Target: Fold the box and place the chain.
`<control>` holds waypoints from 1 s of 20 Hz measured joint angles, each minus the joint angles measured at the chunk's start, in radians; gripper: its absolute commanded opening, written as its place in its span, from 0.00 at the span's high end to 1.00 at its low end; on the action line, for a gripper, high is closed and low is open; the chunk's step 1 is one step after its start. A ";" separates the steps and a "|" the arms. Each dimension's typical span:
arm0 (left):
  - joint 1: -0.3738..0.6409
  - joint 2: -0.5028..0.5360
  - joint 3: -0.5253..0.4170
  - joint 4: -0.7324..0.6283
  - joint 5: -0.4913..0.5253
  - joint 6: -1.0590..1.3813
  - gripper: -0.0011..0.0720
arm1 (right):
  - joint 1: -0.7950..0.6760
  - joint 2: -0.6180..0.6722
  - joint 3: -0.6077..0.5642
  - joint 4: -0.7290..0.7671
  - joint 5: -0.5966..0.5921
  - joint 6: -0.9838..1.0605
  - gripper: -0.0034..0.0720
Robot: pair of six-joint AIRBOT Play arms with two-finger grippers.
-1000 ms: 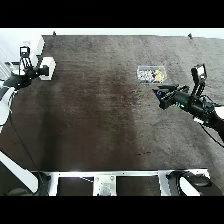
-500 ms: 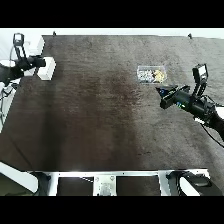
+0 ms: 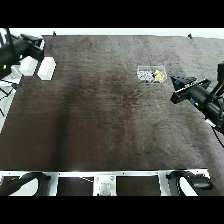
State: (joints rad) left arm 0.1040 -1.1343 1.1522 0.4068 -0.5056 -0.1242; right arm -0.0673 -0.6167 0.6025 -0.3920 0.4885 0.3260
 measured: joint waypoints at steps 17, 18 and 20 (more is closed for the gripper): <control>-0.024 0.748 -0.985 -0.418 0.022 0.288 0.96 | -0.054 0.464 -0.395 -0.011 -0.079 0.044 0.94; -0.024 0.753 -0.995 -0.423 0.023 0.290 0.96 | -0.054 0.472 -0.408 -0.011 -0.082 0.045 0.94; -0.024 0.760 -1.008 -0.430 0.021 0.292 0.96 | -0.054 0.481 -0.424 -0.011 -0.082 0.045 0.94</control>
